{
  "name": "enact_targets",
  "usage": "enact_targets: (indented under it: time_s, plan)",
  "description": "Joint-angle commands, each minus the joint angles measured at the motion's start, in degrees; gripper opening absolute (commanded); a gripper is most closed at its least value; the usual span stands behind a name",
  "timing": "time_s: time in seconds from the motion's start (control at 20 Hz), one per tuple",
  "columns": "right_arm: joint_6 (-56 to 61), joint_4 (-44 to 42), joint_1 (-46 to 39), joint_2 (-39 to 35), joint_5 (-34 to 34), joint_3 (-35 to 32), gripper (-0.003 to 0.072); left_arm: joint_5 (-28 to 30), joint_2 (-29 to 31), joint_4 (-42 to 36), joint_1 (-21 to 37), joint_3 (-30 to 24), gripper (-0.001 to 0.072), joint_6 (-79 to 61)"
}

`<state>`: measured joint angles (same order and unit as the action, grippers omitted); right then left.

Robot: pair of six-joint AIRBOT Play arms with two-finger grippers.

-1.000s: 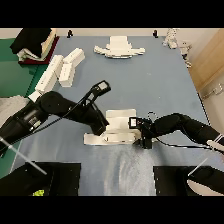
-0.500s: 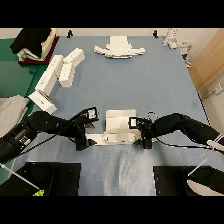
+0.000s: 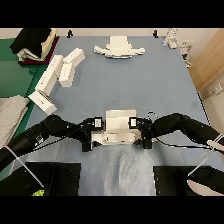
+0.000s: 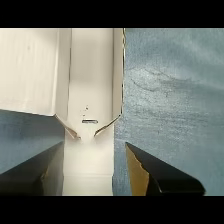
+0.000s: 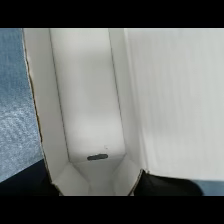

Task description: Fold the box.

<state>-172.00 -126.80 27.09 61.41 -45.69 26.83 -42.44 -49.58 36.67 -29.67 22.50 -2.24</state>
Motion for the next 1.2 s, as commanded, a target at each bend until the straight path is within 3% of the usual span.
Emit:
enact_targets:
  time_s: [0.0, 0.1, 0.25, 0.3, 0.75, 0.8, 0.9, 0.95, 1.15]
  plan:
    - [0.0, -0.02, 0.04, -0.04, 0.0, 0.0, 0.0508, 4.13, -2.89, -6.19, -1.62, -0.24, 0.0568, -6.88]
    - [0.0, -0.02, 0.04, -0.04, 0.0, 0.0, 0.0508, 5.53, -3.96, -7.1, -2.43, -0.09, 0.0286, -7.91]
    - [0.0, -0.02, 0.04, -0.04, 0.0, 0.0, 0.0508, 5.35, -5.55, -8.13, -2.89, 0.33, 0.0263, -9.01]
    - [0.0, -0.02, 0.04, -0.04, 0.0, 0.0, 0.0508, 5.09, -5.97, -9.42, -2.93, 0.39, 0.0085, -10.91]
    - [0.0, 0.11, 0.04, -0.04, 0.0, 0.0, 0.0509, 6.34, -9.05, -17.4, -4.63, 1.11, 0.0068, -16.35]
    - [0.0, 0.11, 0.04, -0.04, 0.02, 0.0, 0.0508, 6.34, -9.16, -17.4, -4.63, 1.11, 0.0085, -16.09]
    - [0.0, 0.11, 0.04, -0.04, 0.0, 0.0, 0.0508, 6.36, -9.16, -17.44, -4.63, 1.11, 0.0638, -15.52]
    - [0.0, 0.11, 0.04, -0.04, 0.0, 0.0, 0.0508, 6.36, -9.16, -17.35, -4.63, 1.11, 0.0667, -14.16]
    - [0.0, 0.11, 0.04, -0.04, 0.0, 0.0, 0.0508, 6.36, -9.16, -17.35, -4.63, 1.11, 0.0669, -14.21]
